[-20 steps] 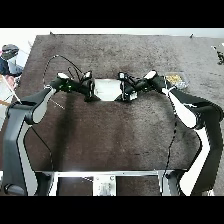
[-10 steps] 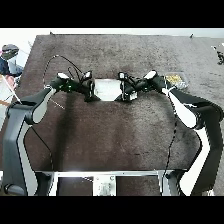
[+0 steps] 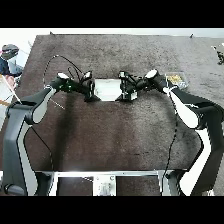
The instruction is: Fold the box and place the chain.
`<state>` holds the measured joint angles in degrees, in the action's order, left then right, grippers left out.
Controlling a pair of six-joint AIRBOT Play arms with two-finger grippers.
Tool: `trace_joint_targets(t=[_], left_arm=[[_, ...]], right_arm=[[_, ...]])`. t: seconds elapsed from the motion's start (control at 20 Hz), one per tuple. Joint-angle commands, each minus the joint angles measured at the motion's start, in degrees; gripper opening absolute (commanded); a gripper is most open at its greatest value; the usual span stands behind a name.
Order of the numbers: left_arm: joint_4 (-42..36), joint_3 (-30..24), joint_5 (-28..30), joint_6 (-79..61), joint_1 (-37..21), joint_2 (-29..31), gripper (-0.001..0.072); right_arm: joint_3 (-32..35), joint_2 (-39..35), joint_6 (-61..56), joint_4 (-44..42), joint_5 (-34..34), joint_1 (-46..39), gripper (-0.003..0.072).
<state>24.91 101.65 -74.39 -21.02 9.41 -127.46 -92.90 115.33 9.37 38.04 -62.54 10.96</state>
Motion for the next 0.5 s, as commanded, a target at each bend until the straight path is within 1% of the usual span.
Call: trace_joint_targets(t=[0.0, 0.1, 0.2, 0.25, 0.3, 0.4, 0.45], left_arm=[[0.0, 0.0, 0.04, 0.04, 0.02, -0.04, 0.0455], [0.0, 0.0, 0.04, 0.02, 0.02, -0.04, 0.0455], [0.0, 0.0, 0.04, 0.04, 0.02, -0.04, 0.0455], [0.0, 0.0, 0.04, 0.04, 0.02, -0.04, 0.0455], [0.0, 0.0, 0.07, 0.04, 0.02, -0.04, 0.0455], [0.0, 0.0, 0.07, 0.02, 0.02, -0.04, 0.0455], [0.0, 0.0, 0.07, 0.02, 0.02, -0.04, 0.0455]], right_arm=[[-0.04, -2.58, -5.95, 6.97, -0.68, -0.09, 0.072], [-0.04, -5.11, -11.13, 12.46, -0.72, -0.22, 0.072], [-0.04, -7.63, -14.05, 15.34, -0.7, -0.5, 0.072], [-0.04, -7.82, -14.16, 15.43, -0.7, -0.55, 0.072], [-0.04, -10.69, -16.33, 15.58, -1.36, -0.94, 0.072], [-0.04, -13.09, -19.58, 15.3, -1.36, -0.94, 0.071], [-0.04, -13.86, -21.62, 13.57, -1.33, -0.94, 0.071]])
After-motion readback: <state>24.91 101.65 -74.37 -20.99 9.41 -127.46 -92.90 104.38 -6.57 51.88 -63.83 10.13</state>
